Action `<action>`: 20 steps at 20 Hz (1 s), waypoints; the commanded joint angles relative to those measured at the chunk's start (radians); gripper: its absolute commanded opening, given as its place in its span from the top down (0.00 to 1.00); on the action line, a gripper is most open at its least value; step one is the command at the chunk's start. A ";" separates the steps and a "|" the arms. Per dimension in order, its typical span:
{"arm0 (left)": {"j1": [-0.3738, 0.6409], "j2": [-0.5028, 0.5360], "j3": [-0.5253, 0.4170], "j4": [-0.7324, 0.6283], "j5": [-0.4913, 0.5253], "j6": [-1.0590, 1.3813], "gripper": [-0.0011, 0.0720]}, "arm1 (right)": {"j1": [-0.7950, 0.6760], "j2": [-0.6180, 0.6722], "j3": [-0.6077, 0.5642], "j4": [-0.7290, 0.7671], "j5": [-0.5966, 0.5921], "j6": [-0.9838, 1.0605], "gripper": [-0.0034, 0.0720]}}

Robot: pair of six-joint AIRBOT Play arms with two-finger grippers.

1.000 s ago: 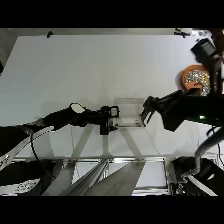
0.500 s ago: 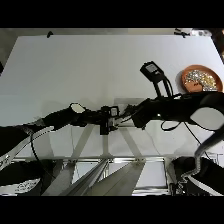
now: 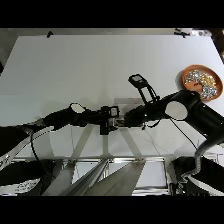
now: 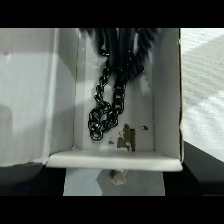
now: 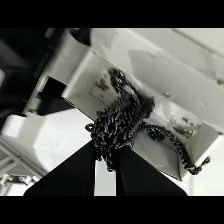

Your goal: Fold the box and place the chain.

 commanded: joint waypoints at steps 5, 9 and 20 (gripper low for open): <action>0.000 0.000 0.000 0.000 0.000 0.000 0.75 | 0.001 -0.109 -0.022 0.006 -0.062 0.006 0.83; 0.000 0.000 0.000 0.000 0.000 0.000 0.75 | 0.001 -0.122 -0.022 0.004 -0.084 0.006 0.77; 0.000 0.000 0.000 0.000 0.000 0.000 0.75 | -0.018 -0.020 -0.022 -0.049 0.002 -0.007 0.63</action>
